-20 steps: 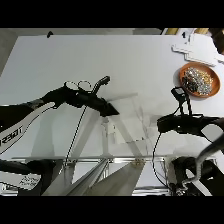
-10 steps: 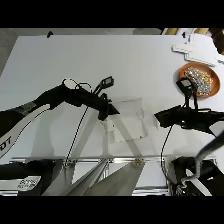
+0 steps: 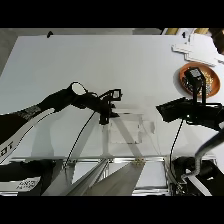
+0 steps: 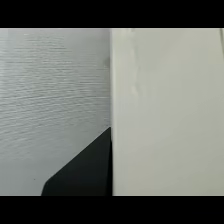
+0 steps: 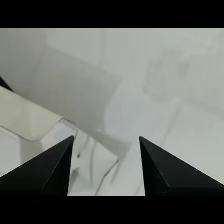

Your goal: Fold the box and place the chain.

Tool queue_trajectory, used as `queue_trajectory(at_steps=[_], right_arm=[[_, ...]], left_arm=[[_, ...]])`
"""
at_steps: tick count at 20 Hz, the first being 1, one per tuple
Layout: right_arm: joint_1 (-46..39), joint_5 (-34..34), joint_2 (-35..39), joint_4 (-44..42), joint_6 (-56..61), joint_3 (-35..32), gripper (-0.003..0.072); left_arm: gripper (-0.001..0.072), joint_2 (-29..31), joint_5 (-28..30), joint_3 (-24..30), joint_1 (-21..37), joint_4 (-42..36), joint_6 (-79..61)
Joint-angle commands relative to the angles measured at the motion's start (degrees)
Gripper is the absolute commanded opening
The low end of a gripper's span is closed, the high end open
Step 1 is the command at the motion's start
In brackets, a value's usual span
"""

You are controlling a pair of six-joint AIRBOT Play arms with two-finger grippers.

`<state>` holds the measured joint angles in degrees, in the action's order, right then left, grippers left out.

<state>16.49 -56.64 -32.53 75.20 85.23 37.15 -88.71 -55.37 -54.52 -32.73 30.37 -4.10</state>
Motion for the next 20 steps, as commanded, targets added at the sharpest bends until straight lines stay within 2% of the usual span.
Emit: queue_trajectory(at_steps=[1, 5, 15, 20], right_arm=[[0.0, 0.0, 0.0, 0.0, 0.0, 0.2, 0.0458], [0.0, 0.0, 0.0, 0.0, 0.0, 0.2, 0.0458], [0.0, 0.0, 0.0, 1.1, -0.2, 0.2, 0.0458], [0.0, -1.9, 0.0, 1.1, -1.3, 0.2, 0.0458]], left_arm=[[0.0001, -1.1, 4.3, 0.0, -0.2, -1.2, -2.3], [0.0000, -1.2, 6.9, 0.0, -0.2, -1.2, -2.4], [0.0002, -1.2, 9.4, 0.0, -1.9, 2.8, -2.3], [0.0010, -1.2, 8.7, 0.0, -2.6, 3.1, -2.0]])
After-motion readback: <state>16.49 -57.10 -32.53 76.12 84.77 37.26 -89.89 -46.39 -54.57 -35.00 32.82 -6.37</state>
